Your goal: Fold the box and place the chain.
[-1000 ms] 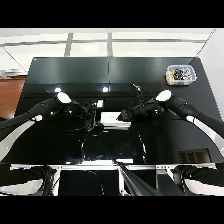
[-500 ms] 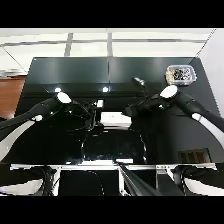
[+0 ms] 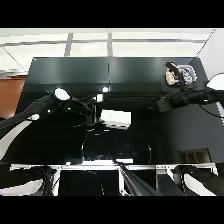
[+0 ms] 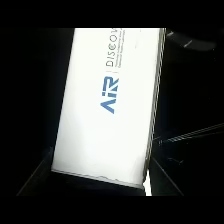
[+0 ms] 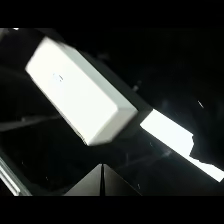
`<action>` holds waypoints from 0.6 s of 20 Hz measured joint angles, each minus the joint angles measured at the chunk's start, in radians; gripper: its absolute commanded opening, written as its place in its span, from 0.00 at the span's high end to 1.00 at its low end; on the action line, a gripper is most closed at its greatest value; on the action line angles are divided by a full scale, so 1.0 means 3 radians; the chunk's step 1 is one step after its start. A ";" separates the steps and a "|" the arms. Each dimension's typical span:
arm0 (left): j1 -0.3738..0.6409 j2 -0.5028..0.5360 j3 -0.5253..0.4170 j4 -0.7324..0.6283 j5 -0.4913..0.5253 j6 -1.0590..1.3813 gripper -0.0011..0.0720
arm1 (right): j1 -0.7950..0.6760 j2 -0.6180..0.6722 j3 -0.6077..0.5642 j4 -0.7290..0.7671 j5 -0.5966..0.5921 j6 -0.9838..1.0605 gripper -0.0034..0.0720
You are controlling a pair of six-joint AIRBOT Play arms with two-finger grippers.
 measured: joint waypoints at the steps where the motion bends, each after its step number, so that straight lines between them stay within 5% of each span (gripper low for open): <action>1: 0.0000 0.0046 0.0018 0.0000 -0.0006 -0.0027 0.01 | -0.0075 0.0037 -0.0014 -0.0051 0.0058 0.0038 0.93; 7: -0.0141 0.0163 0.0270 -0.0011 -0.0266 -0.0314 0.01 | -0.0242 0.0122 -0.0163 -0.0039 0.0023 0.0107 0.93; 12: -0.0449 -0.0090 0.0615 -0.0028 -0.0186 -0.0408 0.01 | -0.0262 0.0136 -0.0201 0.0015 -0.0092 0.0106 0.93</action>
